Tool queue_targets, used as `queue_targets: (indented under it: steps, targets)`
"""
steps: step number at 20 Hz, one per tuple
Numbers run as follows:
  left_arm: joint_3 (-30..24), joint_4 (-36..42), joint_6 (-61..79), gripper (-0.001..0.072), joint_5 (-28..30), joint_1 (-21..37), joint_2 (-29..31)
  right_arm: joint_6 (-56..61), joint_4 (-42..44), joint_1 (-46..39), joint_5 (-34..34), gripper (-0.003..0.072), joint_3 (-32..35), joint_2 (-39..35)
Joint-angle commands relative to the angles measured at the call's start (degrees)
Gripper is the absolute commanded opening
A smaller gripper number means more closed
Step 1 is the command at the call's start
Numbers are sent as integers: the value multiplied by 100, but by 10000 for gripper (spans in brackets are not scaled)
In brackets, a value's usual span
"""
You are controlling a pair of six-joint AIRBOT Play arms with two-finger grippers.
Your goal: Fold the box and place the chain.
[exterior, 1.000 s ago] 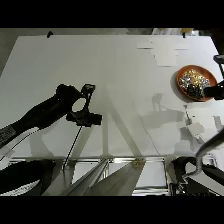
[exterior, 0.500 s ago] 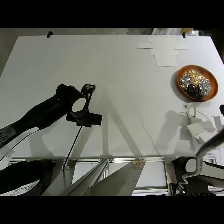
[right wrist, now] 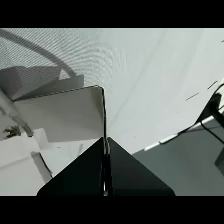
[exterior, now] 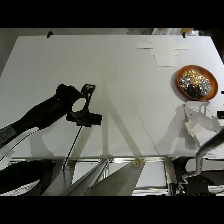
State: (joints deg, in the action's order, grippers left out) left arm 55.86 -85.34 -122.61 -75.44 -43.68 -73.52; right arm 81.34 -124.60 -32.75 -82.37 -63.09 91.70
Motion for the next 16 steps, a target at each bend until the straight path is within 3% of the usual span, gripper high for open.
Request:
queue_targets:
  steps: [1,4,7,11,16]
  targets:
    - [-2,0,2,101,2,2,2,-153,-26,238,-105,19,-4,20]
    - [-2,-4,529,100,-387,2,2,-205,662,911,-61,18,-4,-614]
    - [-2,70,557,100,-581,2,2,-361,2391,1631,90,17,142,-1526]
    - [-2,68,562,100,-555,2,2,-251,4015,2826,894,17,1488,-2970]
    - [-2,-501,870,100,599,4,2,767,4636,4577,2090,18,2997,-3958]
